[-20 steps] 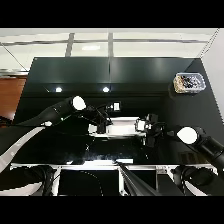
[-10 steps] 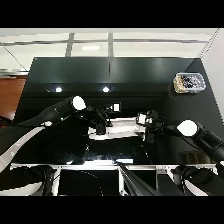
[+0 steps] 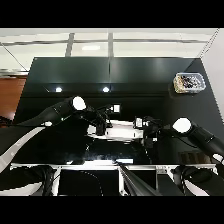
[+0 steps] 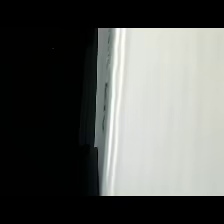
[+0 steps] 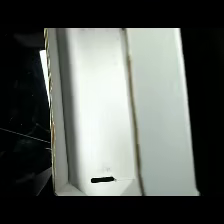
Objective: Fold the box and place the chain.
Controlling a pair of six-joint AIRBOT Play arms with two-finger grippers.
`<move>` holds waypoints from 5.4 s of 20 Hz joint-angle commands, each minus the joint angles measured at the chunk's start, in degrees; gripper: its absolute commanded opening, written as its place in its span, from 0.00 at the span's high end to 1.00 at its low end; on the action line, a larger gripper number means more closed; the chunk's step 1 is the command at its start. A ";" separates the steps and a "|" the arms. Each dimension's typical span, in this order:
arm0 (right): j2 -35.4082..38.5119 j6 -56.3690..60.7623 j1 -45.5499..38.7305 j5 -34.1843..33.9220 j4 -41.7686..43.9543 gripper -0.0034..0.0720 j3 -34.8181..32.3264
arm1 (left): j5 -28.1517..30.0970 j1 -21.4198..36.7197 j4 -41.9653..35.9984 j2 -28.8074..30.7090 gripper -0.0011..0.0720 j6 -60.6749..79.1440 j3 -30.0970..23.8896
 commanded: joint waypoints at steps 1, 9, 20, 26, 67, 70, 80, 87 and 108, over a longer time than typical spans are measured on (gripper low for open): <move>-0.96 -3.48 -0.02 0.37 1.88 0.12 -1.75 | 0.42 0.02 -0.07 0.02 0.95 -0.17 -0.02; -2.19 -5.20 -0.02 -2.73 6.10 0.12 -3.02 | 0.37 0.02 -0.09 0.02 0.95 -0.20 -0.02; -5.27 -5.29 -0.02 -3.06 3.67 0.12 -3.04 | 0.66 0.02 -0.09 0.02 0.95 -0.61 -0.02; -6.21 -5.25 -0.02 -3.52 2.86 0.12 -3.04 | 0.79 0.02 -0.09 0.02 0.95 -1.07 -0.02; -6.21 -10.01 -0.02 -3.48 2.89 0.64 -2.99 | 20.92 2.27 -36.04 12.39 0.95 -13.31 -16.31; -6.21 -10.01 -0.02 -3.48 2.89 0.64 -2.99 | 19.93 1.07 -26.34 9.33 0.95 -20.50 -14.51; -6.21 -9.99 -0.02 -3.48 3.08 0.64 -2.99 | 12.52 1.25 -5.38 10.10 0.95 -29.73 -7.48; -6.21 -9.99 -0.02 -3.48 3.08 0.64 -2.99 | 5.64 7.91 0.04 27.65 0.94 -29.33 -10.93; -6.21 -9.99 -0.02 -3.50 3.08 0.64 -2.99 | 21.27 -5.57 -5.01 20.94 0.36 -3.80 -23.47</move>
